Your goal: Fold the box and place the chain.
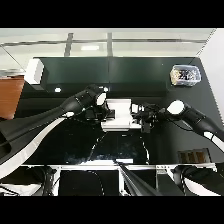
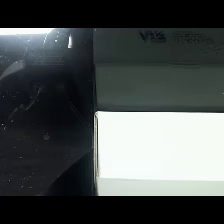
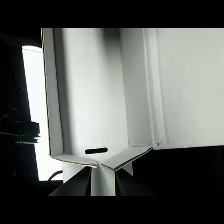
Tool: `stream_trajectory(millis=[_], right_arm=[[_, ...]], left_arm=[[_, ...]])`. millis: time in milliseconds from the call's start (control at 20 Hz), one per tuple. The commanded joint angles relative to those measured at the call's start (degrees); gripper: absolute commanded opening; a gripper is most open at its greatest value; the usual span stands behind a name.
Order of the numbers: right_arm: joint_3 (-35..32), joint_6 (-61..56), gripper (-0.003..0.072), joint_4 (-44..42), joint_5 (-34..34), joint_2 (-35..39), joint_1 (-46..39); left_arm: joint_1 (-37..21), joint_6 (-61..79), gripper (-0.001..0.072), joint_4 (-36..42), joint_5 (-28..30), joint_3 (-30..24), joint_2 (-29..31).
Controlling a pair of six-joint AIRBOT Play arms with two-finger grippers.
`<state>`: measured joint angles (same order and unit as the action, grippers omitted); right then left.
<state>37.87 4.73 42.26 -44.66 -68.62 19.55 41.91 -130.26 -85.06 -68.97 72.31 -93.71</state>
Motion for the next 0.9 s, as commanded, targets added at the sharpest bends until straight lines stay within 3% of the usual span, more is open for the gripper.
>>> stream_trajectory(millis=[0,100,300,600,650,700,750,800,850], right_arm=[[0.0,0.6,0.0167,-4.1,0.3,-0.5,1.1],[0.0,-1.2,0.0124,-5.0,0.4,-2.2,2.3],[0.0,-1.3,0.0129,-11.9,2.5,-5.5,4.1],[0.0,-5.7,0.0132,-11.6,3.3,-6.5,4.1],[0.0,-6.3,0.0289,-11.8,3.3,-6.5,4.1],[0.0,-6.8,0.0268,-11.7,2.9,-6.4,4.1],[0.0,-7.7,0.0146,-11.6,2.3,-6.3,4.0],[0.0,-9.1,0.0149,-11.6,2.2,-6.2,4.0],[0.0,-10.1,0.0256,-11.6,2.3,-6.2,4.0]], left_arm=[[-0.1,0.0,0.0025,0.0,0.5,0.0,0.0],[-0.1,0.0,0.0025,0.0,0.7,0.0,0.0],[-0.1,0.0,0.0025,0.0,0.8,0.0,0.0],[-0.1,0.0,0.0025,0.0,0.8,0.0,0.0],[-0.1,0.0,0.0025,0.0,0.8,0.0,0.0],[-0.1,0.0,0.0025,0.0,0.8,0.0,0.0],[-0.1,0.0,0.0025,0.0,0.8,0.0,0.0],[-0.1,0.0,0.0025,0.0,0.8,0.0,0.0],[-0.1,0.0,0.0025,0.0,0.8,0.0,0.0]])
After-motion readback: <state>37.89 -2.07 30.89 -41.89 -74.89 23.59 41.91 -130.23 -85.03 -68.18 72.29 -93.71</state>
